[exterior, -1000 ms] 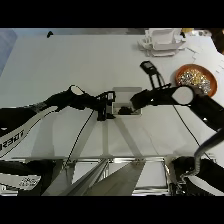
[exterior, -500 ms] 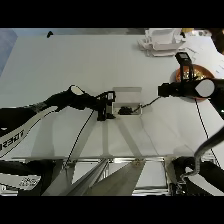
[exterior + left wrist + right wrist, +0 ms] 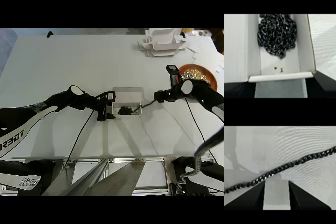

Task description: Fold the box and place the chain.

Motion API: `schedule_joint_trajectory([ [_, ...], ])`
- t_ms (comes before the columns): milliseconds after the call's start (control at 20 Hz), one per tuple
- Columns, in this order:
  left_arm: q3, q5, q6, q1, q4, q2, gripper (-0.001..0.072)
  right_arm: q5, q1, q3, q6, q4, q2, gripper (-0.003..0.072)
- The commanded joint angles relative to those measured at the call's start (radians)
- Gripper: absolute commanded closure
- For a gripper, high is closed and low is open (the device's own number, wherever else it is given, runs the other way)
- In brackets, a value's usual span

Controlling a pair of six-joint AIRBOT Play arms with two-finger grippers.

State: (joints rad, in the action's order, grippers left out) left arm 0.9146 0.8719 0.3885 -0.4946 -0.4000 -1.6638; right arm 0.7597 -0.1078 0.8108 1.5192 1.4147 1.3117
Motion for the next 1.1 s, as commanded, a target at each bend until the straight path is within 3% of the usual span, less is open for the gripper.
schedule_joint_trajectory([
  [0, 0.000, 0.000, 0.000, 0.000, 0.000, 0.001, 0.0696, -0.042, 0.001, 0.000, 0.003, 0.003, 0.037, 0.0371],
  [450, 0.000, 0.000, 0.000, 0.000, 0.000, 0.001, 0.0697, -0.103, -0.036, 0.000, -0.009, 0.031, 0.066, 0.0373],
  [650, 0.000, 0.000, 0.000, 0.000, 0.000, 0.001, 0.0697, -0.076, -0.061, 0.000, 0.030, 0.076, 0.073, 0.0451],
  [800, 0.000, 0.000, 0.000, 0.000, 0.000, 0.001, 0.0697, -0.030, -0.061, 0.000, 0.067, 0.126, 0.073, 0.0468],
  [950, 0.000, 0.000, 0.000, 0.000, 0.000, 0.001, 0.0697, -0.019, -0.062, 0.000, 0.073, 0.142, 0.073, 0.0539],
  [1000, 0.000, 0.000, 0.000, 0.000, 0.000, 0.001, 0.0697, -0.019, -0.062, 0.000, 0.070, 0.142, 0.073, 0.0636],
  [1050, 0.000, 0.000, 0.000, 0.000, 0.000, 0.001, 0.0697, -0.018, -0.062, 0.000, 0.066, 0.142, 0.073, 0.0668],
])
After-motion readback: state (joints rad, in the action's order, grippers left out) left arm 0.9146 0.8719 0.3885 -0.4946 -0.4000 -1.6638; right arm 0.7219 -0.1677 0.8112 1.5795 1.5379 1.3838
